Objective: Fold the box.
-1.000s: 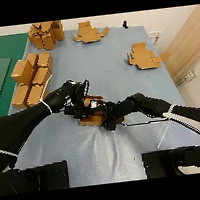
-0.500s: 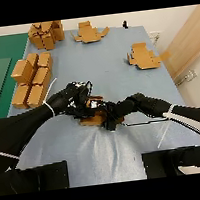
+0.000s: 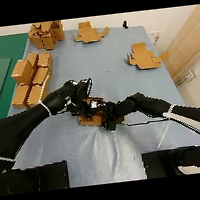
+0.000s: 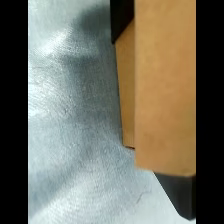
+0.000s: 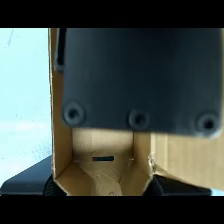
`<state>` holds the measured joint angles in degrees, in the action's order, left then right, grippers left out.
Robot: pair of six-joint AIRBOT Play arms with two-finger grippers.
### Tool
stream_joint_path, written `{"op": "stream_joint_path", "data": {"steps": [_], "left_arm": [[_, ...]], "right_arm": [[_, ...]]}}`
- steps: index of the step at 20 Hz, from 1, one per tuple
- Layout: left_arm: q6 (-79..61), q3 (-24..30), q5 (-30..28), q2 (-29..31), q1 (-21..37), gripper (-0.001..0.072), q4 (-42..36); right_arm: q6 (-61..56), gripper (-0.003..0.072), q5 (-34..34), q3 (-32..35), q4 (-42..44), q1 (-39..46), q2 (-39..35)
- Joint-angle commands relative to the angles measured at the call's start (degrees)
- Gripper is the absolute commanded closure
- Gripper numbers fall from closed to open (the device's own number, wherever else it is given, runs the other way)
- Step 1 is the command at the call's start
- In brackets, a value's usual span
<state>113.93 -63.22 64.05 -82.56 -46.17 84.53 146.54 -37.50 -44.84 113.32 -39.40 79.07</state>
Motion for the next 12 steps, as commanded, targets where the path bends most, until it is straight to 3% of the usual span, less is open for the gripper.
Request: {"op": "stream_joint_path", "data": {"steps": [1, 5, 9, 10, 11, 12], "left_arm": [[-2.6, 0.2, 1.5, 1.9, 1.8, 0.0280, 0.3], [-3.1, 1.4, 4.5, 1.9, 2.6, 0.0282, 0.3], [-3.1, 4.3, 0.1, 1.9, 2.6, 0.0283, -2.6], [-3.1, 4.3, -1.3, 1.9, 2.6, 0.0338, -3.4], [-3.1, 4.3, -2.6, 1.9, 2.6, 0.0470, -3.5], [-2.9, 4.3, -3.5, 1.8, 2.6, 0.0482, -3.6]], "right_arm": [[-0.2, 0.0169, -0.8, 0.0, 0.0, 0.0, 0.0], [-0.2, 0.0169, -0.8, 0.0, 0.0, 0.0, 0.0], [-0.2, 0.0169, -0.8, 0.0, 0.0, 0.0, 0.0], [-0.2, 0.0169, -0.8, 0.0, 0.0, 0.0, 0.0], [-0.2, 0.0169, -0.8, 0.0, 0.0, 0.0, 0.0], [-0.2, 0.0169, -0.8, 0.0, 0.0, 0.0, 0.0]]}}
